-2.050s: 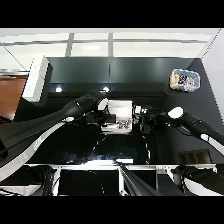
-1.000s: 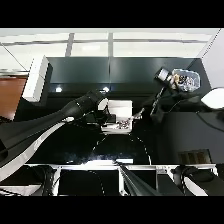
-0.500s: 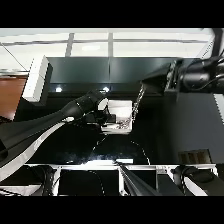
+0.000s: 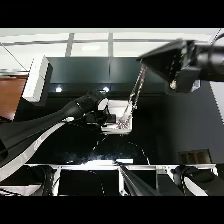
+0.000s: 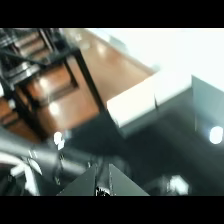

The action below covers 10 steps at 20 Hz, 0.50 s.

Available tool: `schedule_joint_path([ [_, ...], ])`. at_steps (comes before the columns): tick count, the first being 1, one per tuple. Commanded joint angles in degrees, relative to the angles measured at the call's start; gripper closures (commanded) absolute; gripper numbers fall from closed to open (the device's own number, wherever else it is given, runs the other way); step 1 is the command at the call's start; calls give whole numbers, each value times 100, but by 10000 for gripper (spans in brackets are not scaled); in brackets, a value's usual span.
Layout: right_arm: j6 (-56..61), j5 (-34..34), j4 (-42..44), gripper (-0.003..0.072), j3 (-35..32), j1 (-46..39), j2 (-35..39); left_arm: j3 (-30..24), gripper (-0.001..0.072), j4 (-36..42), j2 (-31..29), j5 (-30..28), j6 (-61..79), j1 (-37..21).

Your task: Fold the box and place the chain.

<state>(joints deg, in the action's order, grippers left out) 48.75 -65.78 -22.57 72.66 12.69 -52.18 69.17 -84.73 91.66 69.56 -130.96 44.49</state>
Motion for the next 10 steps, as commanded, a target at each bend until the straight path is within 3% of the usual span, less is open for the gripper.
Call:
schedule_joint_path([
  [1,474,-332,-669,673,-511,310,-221,4,678,-2,0,-4,2,2],
  [5,509,133,-1062,669,-1495,748,-737,4,678,-4,0,0,2,2],
  [10,557,197,-1690,667,-1657,767,-1178,4,677,-4,0,-2,2,0],
])
